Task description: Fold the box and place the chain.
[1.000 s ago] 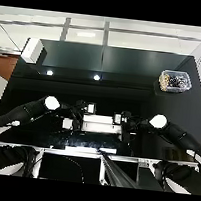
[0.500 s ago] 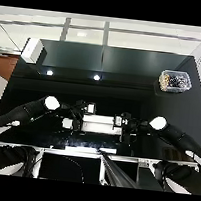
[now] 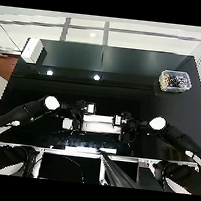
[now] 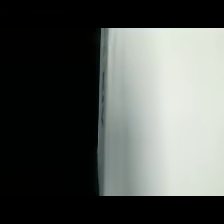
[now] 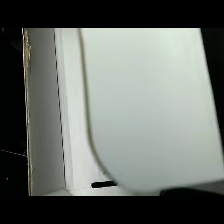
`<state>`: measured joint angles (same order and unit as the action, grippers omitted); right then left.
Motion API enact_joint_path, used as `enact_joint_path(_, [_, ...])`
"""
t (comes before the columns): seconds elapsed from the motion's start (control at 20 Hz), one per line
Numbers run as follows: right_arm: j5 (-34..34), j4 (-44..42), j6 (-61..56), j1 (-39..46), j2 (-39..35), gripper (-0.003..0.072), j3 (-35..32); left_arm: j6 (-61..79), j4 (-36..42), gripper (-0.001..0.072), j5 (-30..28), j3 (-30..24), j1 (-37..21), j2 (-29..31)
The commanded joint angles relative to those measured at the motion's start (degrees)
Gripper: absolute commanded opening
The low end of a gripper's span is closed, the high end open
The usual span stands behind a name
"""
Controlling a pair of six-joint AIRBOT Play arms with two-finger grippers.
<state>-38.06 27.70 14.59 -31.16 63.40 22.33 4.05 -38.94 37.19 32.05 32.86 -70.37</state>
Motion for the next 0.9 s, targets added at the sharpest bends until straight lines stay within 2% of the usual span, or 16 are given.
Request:
enact_joint_path(0.0, [1.9,2.3,-1.8,-1.9,0.2,0.0703,0.0,0.1,0.0,0.0023,0.0,0.0,0.0,0.0])
enact_joint_path(0.85, [3.1,2.6,-3.0,-2.2,0.3,0.0701,0.0,0.1,-0.1,0.0024,-2.5,0.0,0.0,0.0])
